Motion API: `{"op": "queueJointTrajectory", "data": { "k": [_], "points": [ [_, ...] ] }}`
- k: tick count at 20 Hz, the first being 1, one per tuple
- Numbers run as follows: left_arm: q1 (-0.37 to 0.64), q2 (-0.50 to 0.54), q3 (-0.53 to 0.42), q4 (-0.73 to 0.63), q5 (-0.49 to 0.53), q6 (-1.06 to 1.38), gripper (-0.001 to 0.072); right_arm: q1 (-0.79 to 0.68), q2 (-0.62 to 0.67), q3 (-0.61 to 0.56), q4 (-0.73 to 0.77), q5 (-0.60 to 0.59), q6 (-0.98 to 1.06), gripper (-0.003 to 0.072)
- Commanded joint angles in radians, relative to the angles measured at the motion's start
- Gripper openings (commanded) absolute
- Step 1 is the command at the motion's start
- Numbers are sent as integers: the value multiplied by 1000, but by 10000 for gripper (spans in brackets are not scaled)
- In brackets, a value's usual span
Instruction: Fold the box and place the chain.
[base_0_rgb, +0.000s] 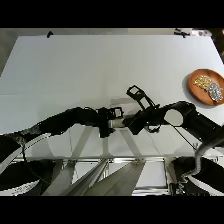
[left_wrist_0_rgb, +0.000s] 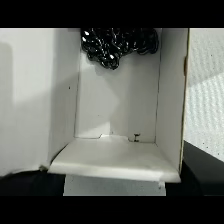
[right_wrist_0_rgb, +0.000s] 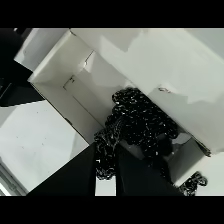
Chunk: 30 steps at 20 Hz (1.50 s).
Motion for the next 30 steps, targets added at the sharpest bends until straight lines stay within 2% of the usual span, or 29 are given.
{"op": "queueJointTrajectory", "data": {
  "k": [1,3,4,9,11,13,15,16,19,24,30],
  "points": [
    [-1,0,0,0,3,0,11,11,-43,0,8,1,-4,113],
    [-1,0,0,0,3,0,11,9,-42,0,8,3,-4,296],
    [-1,0,0,0,3,0,11,6,-40,0,6,3,-5,317],
    [-1,0,0,0,3,0,11,-66,78,0,-13,39,-8,316],
    [-1,0,0,0,3,0,11,-109,138,0,-93,130,-10,316],
    [-1,0,0,0,3,0,11,-150,156,-1,-192,281,-50,316],
    [-1,0,0,0,3,0,11,-170,156,-27,-249,343,-113,316],
    [-1,0,0,0,3,0,11,-172,156,-50,-255,335,-155,316],
    [-1,0,0,0,3,0,11,-172,139,-135,-243,211,-311,316],
    [-1,0,0,0,3,0,11,-171,54,-156,-229,27,-341,325],
    [-1,0,0,0,3,0,11,-171,-59,-156,-92,-4,-489,325]
  ]
}}
